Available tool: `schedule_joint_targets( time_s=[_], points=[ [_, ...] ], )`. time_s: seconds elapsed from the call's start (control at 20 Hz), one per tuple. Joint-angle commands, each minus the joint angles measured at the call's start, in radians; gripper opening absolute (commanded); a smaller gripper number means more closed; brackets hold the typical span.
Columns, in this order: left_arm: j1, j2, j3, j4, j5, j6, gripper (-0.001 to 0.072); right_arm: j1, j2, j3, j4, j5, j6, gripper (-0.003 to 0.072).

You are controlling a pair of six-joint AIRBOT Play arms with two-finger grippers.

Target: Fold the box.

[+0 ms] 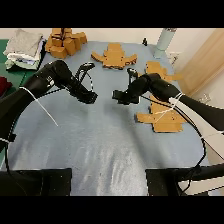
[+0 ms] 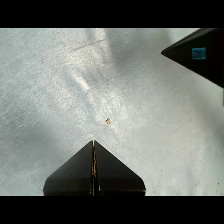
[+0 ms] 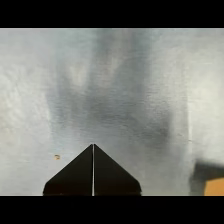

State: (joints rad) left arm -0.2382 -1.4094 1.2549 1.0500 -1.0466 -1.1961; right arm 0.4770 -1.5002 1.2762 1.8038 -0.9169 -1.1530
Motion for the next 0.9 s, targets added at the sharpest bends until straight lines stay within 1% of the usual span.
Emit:
schedule_joint_targets(
  time_s=[0.0, 0.05, 0.1, 0.15, 0.2, 0.25, 0.3, 0.35, 0.4, 0.45, 0.55, 0.6, 0.65, 0.7, 0.75, 0.85],
  points=[
    [-0.001, -0.001, 0.0, -0.023, 0.021, 0.0, 0.0014, -0.043, 0.015, 0.111, -0.064, -0.18, 0.024, 0.0004],
    [-0.002, 0.0, 0.0, -0.034, 0.032, 0.0, 0.0014, -0.069, 0.026, 0.166, -0.165, -0.265, 0.023, 0.0005],
    [-0.001, 0.0, 0.0, -0.051, 0.035, 0.0, 0.0015, -0.102, 0.037, 0.224, -0.303, -0.357, 0.023, 0.0008],
    [-0.002, -0.001, 0.0, -0.063, 0.043, 0.0, 0.0014, -0.136, 0.047, 0.267, -0.44, -0.435, 0.014, 0.0058],
    [-0.003, -0.001, 0.0, -0.065, 0.06, 0.0, 0.0014, -0.182, 0.053, 0.294, -0.602, -0.509, -0.001, 0.0159],
    [-0.005, -0.001, 0.0, -0.07, 0.08, -0.001, 0.0014, -0.236, 0.055, 0.296, -0.746, -0.56, -0.001, 0.0174],
    [-0.006, -0.001, 0.0, -0.077, 0.09, -0.001, 0.0014, -0.311, 0.053, 0.286, -0.854, -0.598, -0.001, 0.019],
    [-0.006, -0.001, 0.0, -0.095, 0.092, -0.001, 0.0014, -0.393, 0.053, 0.266, -0.87, -0.602, -0.007, 0.0339],
    [-0.007, -0.001, 0.0, -0.119, 0.099, -0.001, 0.0014, -0.491, 0.053, 0.243, -0.818, -0.584, -0.039, 0.037],
    [-0.008, -0.001, 0.0, -0.14, 0.109, 0.0, 0.0014, -0.584, 0.046, 0.222, -0.749, -0.559, -0.063, 0.037],
    [-0.011, -0.001, 0.0, -0.156, 0.123, 0.005, 0.0016, -0.765, 0.011, 0.202, -0.546, -0.524, -0.153, 0.0371],
    [-0.01, -0.001, 0.0, -0.156, 0.123, 0.018, 0.0017, -0.845, -0.014, 0.202, -0.421, -0.516, -0.239, 0.0385],
    [-0.009, -0.001, 0.0, -0.155, 0.121, 0.039, 0.0174, -0.914, -0.04, 0.202, -0.293, -0.512, -0.351, 0.0386],
    [-0.01, -0.001, 0.0, -0.156, 0.121, 0.039, 0.0506, -0.967, -0.065, 0.202, -0.181, -0.513, -0.463, 0.0386],
    [-0.01, 0.0, 0.0, -0.162, 0.12, 0.03, 0.0585, -1.011, -0.095, 0.202, -0.094, -0.524, -0.558, 0.0386],
    [-0.01, 0.0, 0.0, -0.195, 0.109, 0.026, 0.059, -1.063, -0.151, 0.202, -0.078, -0.522, -0.611, 0.0455]
  ],
)
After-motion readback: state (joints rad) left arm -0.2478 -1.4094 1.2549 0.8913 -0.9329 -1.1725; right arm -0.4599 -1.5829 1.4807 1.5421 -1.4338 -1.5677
